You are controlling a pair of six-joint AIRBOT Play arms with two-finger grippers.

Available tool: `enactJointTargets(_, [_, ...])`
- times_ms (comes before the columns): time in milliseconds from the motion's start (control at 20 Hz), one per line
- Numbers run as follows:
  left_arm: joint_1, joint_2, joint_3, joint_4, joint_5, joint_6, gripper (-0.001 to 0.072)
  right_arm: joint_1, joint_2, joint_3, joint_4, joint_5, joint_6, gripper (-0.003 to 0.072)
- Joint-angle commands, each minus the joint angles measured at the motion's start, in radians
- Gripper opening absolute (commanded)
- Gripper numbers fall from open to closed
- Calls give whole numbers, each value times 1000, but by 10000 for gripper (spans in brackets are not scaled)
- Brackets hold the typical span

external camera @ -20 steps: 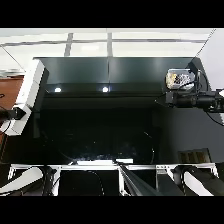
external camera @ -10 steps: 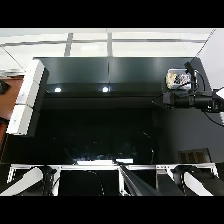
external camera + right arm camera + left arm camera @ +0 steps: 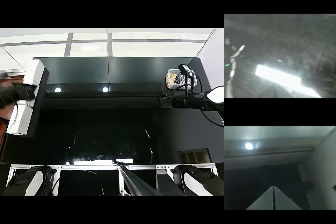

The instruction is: Fold the box and place the chain.

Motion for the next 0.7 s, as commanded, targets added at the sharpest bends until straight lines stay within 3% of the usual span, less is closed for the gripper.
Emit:
enactJointTargets(0, [-68,187,-212,43,135,7,22,14,1,1,-61,-27,5,10])
enactJointTargets(150, [-69,237,-241,35,102,6,23,14,1,1,-60,-27,5,10])
enactJointTargets(650, [-69,237,-241,35,98,6,23,14,1,1,-61,-27,5,10])
